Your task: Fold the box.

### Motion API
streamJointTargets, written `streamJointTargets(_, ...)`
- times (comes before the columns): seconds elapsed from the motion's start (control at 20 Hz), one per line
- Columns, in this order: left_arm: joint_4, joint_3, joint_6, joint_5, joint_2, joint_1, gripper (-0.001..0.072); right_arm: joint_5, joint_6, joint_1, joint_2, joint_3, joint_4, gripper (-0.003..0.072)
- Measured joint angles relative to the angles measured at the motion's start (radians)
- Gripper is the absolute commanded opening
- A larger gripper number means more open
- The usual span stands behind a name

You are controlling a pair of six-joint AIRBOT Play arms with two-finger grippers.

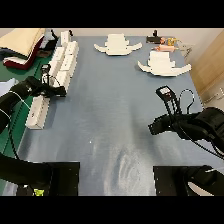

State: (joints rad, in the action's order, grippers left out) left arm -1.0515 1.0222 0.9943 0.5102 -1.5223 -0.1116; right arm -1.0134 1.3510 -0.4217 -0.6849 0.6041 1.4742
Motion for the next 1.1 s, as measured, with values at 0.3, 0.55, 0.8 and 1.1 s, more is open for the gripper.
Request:
streamJointTargets(0.3,-0.037,0.002,0.004,0.089,0.129,-0.009,0.0703,0.000,0.000,0.000,0.000,0.000,0.001,0.0004)
streamJointTargets(0.55,-0.061,0.023,0.003,0.223,0.292,-0.008,0.0699,0.000,0.000,0.000,0.000,0.000,0.000,0.0004)
streamJointTargets(0.8,0.000,0.033,0.000,0.409,0.424,0.060,0.0017,0.000,0.000,0.000,0.000,0.000,0.000,0.0004)
streamJointTargets(1.1,0.053,0.034,0.001,0.560,0.462,0.244,0.0017,0.000,0.000,0.000,0.000,0.000,0.000,0.0004)
